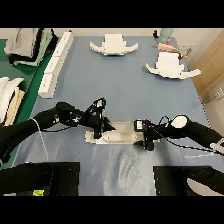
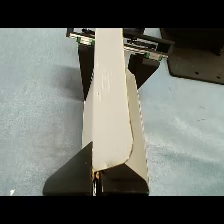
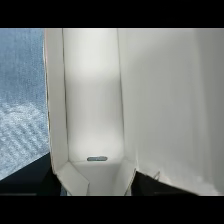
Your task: Fold the box.
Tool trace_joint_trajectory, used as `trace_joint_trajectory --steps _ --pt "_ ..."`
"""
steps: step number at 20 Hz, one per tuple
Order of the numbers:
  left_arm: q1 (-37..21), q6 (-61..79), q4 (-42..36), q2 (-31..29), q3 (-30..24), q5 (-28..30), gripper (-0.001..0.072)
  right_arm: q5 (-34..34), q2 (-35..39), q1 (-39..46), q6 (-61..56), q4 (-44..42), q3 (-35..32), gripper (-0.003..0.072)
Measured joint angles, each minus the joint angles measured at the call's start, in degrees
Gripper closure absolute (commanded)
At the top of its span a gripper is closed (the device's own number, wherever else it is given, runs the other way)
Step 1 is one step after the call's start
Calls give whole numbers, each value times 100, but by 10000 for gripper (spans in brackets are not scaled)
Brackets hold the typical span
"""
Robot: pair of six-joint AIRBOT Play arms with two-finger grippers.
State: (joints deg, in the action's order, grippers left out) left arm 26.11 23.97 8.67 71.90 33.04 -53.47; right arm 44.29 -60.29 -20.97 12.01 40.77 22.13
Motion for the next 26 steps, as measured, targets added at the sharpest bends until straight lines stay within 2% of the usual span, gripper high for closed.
trace_joint_trajectory --steps 8,9,10,11,17,19,20,21,22,26 --pt "0 0 -291 4 2 42 692 -13 -2 2 -2 -7 0 252" --pt "0 -37 -306 4 2 13 611 -15 -2 2 -2 -7 0 252" --pt "4 -98 -334 4 0 11 264 -17 -2 2 0 -4 0 252" --pt "2 -173 -391 2 9 2 153 -22 -2 0 0 -4 0 252" --pt "-33 -1152 13 -131 7 -70 151 -26 -4 0 4 -2 0 252" --pt "-103 -1912 553 -358 7 -155 154 -26 -4 0 4 -2 0 252" --pt "-142 -2332 879 -501 7 -221 264 -26 -4 0 4 -2 0 252" --pt "-188 -2837 1235 -680 7 -330 495 -26 -4 0 4 -2 0 252" --pt "-223 -3335 1523 -857 7 -444 694 -28 -4 0 9 0 2 252" --pt "-275 -5440 2415 -1502 7 -990 696 -28 -4 0 9 -2 2 252"
